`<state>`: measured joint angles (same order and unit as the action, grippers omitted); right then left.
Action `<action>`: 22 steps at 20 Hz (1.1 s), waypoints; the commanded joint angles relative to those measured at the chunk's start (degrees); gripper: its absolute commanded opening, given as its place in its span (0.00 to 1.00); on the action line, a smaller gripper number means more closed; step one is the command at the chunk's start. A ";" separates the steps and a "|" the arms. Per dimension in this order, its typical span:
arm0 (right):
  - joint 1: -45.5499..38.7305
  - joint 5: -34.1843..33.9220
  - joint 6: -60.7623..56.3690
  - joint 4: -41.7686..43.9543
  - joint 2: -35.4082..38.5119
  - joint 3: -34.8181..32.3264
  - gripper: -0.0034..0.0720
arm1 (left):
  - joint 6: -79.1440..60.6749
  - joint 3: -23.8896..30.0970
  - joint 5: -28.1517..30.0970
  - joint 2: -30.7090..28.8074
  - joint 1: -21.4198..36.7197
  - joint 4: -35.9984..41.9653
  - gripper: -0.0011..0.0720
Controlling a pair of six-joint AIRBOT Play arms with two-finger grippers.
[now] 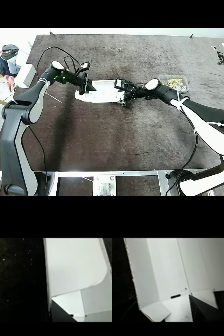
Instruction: Fold the box and place the chain.
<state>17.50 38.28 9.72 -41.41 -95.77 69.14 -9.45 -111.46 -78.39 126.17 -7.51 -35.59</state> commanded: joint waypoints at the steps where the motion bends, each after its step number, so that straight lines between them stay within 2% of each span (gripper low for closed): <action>1: -0.72 1.44 -2.49 -4.24 -0.04 3.32 0.98 | -0.02 -0.02 0.66 0.02 0.00 -0.02 0.03; 3: -1.49 1.57 -2.51 -3.82 -0.46 4.79 0.98 | -0.04 0.00 0.66 0.02 0.00 0.00 0.03; 6: -2.73 6.32 -2.40 -2.29 -3.69 8.76 0.98 | -0.04 -0.02 0.83 0.02 0.00 -0.02 0.04; 8: -3.37 6.84 -2.21 -2.05 -4.98 11.06 0.99 | -0.04 0.00 0.83 0.02 0.00 -0.04 0.04; 13: -4.02 9.66 1.99 1.90 -6.01 12.26 0.99 | -0.02 0.00 0.83 0.02 0.00 -0.07 0.04; 22: -7.19 20.17 2.03 5.86 -13.42 21.62 1.00 | -0.04 0.00 0.68 0.02 0.00 -0.11 0.04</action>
<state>10.94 54.52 11.92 -36.49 -107.18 87.99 -9.47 -111.46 -77.58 126.17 -7.51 -35.66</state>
